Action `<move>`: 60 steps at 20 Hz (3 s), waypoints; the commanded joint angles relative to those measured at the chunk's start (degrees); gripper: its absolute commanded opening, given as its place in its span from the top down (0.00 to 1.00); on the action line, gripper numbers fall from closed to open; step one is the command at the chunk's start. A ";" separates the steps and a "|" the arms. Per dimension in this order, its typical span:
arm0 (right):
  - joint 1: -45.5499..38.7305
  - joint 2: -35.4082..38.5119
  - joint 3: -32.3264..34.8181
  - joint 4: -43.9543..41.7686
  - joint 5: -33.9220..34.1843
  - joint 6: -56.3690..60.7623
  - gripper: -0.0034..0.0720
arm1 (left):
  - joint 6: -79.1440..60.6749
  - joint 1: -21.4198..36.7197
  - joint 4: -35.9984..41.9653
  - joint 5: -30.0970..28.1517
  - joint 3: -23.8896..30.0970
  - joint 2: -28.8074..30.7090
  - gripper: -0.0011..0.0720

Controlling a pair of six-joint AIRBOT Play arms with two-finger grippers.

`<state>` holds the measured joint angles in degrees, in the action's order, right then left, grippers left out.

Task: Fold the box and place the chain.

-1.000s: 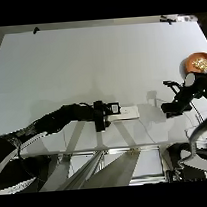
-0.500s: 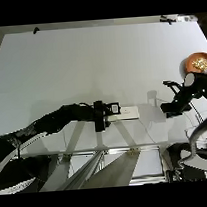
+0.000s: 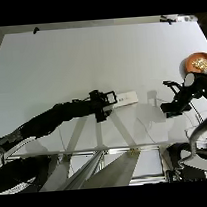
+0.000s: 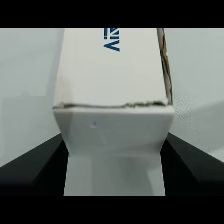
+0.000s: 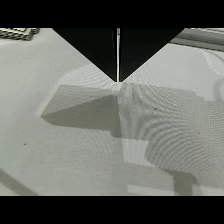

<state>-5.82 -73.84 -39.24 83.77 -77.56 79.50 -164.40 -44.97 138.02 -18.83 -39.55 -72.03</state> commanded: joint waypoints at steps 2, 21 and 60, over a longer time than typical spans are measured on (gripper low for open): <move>-0.02 -0.02 -0.04 -0.02 0.00 0.00 0.93 | 7.98 6.60 -0.98 3.96 -0.04 1.62 0.97; -0.02 -0.02 -0.04 0.00 -0.02 0.00 0.93 | 57.53 60.54 -46.58 -30.88 0.02 6.12 0.98; -0.02 -0.02 -0.04 -0.02 0.00 0.00 0.93 | 63.17 49.51 -30.47 -49.66 2.56 20.98 0.12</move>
<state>-5.82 -73.84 -39.24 83.74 -77.56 79.48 -102.65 7.64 104.40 -70.43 -38.41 -51.33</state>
